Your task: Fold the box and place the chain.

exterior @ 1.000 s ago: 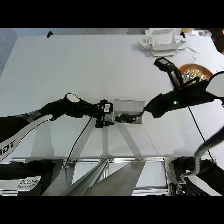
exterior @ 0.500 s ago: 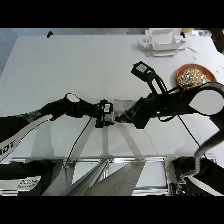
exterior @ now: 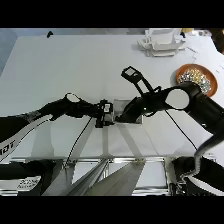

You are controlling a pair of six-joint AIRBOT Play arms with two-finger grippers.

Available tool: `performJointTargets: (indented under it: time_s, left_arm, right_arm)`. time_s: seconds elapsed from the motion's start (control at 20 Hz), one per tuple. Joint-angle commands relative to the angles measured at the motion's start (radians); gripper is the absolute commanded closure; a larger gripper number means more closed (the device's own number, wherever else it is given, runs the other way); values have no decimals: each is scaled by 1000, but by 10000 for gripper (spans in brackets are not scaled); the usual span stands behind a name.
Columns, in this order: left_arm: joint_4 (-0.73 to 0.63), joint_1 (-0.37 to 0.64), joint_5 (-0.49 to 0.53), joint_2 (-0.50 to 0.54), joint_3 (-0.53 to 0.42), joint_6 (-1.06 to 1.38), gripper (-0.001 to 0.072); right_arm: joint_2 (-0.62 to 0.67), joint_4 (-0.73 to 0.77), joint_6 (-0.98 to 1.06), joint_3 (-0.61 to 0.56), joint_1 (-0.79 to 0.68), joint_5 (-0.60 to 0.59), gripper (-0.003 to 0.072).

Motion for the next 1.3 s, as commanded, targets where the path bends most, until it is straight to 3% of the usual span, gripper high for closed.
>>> performJointTargets:
  time_s: [0.0, 0.3, 0.5, 0.65, 0.7, 1.0, 1.15, 1.2, 1.25]
  left_arm:
    - [0, 0, 0, 1, 1, 0, 623]
    - [0, 0, 0, 1, 1, 0, 623]
    - [0, 0, 0, 1, 1, 0, 623]
    - [0, 0, 0, 1, 1, 0, 623]
    - [0, 0, 0, 1, 1, 0, 623]
    - [0, 0, 0, 1, 1, 0, 623]
    - [0, 0, 0, 1, 1, 0, 623]
    - [0, 0, 0, 1, 1, 0, 623]
    - [0, 0, 0, 1, 1, 0, 623]
  right_arm:
    - [-55, -7, 2, -1, 2, 1, 557]
    - [-52, -31, 2, 31, 1, 70, 557]
    - [-52, -236, 82, 169, 1, 152, 575]
    - [-52, -388, 128, 188, -23, 150, 555]
    - [-52, -393, 134, 188, -57, 146, 492]
    - [-68, -372, 135, 184, -368, 121, 492]
    - [-109, -351, 136, 126, -458, 114, 488]
    - [-124, -351, 137, 94, -465, 98, 449]
    - [-137, -351, 137, 62, -466, 77, 341]
